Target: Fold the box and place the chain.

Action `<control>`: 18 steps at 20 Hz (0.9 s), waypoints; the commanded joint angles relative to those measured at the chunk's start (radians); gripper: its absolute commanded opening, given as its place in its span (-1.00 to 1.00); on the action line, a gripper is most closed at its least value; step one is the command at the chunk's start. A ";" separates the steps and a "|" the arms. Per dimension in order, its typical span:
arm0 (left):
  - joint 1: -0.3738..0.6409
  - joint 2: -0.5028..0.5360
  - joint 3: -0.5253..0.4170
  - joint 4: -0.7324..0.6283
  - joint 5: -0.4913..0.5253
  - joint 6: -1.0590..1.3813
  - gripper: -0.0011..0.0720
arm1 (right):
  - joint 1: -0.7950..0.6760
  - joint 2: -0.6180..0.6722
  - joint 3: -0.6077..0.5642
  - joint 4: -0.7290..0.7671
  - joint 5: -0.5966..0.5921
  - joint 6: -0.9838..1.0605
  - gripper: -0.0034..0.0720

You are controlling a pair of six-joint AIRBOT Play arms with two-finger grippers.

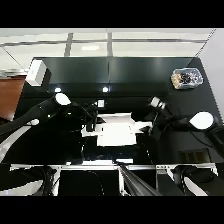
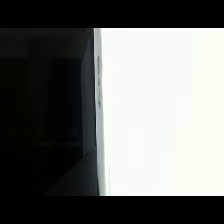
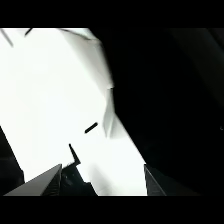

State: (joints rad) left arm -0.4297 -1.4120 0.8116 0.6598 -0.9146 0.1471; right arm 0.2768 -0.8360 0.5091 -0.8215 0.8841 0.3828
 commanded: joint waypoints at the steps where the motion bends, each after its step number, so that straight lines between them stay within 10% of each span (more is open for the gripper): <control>1: -0.015 -0.042 0.008 0.026 0.035 0.028 -0.90 | 0.109 -0.003 -0.048 -0.132 -0.087 -0.108 0.61; 5: -0.015 -0.060 0.008 0.029 0.019 0.028 -0.90 | 0.118 -0.064 -0.051 -0.117 -0.079 -0.108 0.62; 7: -0.015 -0.060 0.008 0.029 0.014 0.029 -0.90 | 0.119 -0.108 -0.051 -0.071 -0.088 -0.119 1.00; 18: -0.015 -0.060 0.008 0.032 0.014 0.029 -0.89 | 0.223 -0.178 -0.051 -0.020 -0.050 -0.369 1.00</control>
State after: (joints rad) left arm -0.4442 -1.4712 0.8196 0.6888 -0.8986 0.1764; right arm 0.4553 -1.0080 0.4587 -0.8452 0.8406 0.0448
